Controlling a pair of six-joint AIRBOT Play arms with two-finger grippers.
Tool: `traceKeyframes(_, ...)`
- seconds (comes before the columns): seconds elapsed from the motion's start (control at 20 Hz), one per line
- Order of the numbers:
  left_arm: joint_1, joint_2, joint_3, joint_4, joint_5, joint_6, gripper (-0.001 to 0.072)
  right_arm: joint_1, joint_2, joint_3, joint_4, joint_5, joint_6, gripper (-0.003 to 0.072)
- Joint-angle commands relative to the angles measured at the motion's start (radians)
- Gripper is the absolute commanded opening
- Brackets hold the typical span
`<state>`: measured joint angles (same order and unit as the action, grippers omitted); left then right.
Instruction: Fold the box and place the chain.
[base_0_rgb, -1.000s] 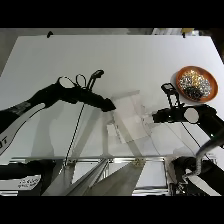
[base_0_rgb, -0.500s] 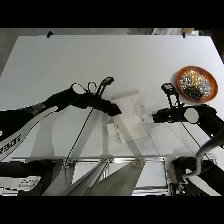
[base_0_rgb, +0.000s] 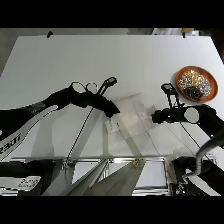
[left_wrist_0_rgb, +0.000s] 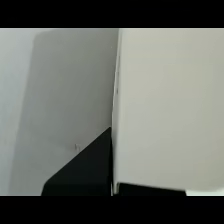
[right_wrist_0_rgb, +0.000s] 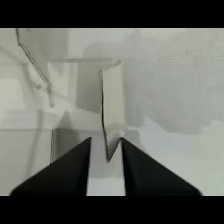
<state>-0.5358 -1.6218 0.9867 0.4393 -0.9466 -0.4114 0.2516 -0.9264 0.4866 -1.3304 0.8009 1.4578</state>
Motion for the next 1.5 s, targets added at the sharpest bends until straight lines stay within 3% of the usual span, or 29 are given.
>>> traceKeyframes(0.0,-0.004,0.001,0.054,0.001,-0.067,0.193,0.0003,0.001,0.025,0.019,0.033,0.022,-0.005,0.0302)
traceKeyframes(0.3,-0.011,0.000,0.089,0.053,-0.098,0.482,0.0002,0.001,0.214,0.108,0.010,0.143,-0.139,0.0301)
traceKeyframes(0.55,-0.034,-0.003,0.089,0.150,-0.076,0.525,0.0002,0.001,0.339,0.108,-0.031,0.222,-0.247,0.0300)
traceKeyframes(0.75,-0.064,-0.011,0.089,0.171,-0.032,0.569,0.0002,0.001,0.344,0.108,-0.031,0.280,-0.264,0.0301)
traceKeyframes(1.05,-0.074,-0.046,0.089,0.099,0.023,0.569,0.0003,0.001,0.344,0.108,-0.031,0.275,-0.298,0.0300)
traceKeyframes(1.45,-0.074,-0.048,0.089,0.100,0.082,0.560,0.0002,0.001,0.344,0.107,-0.031,0.272,-0.311,0.0299)
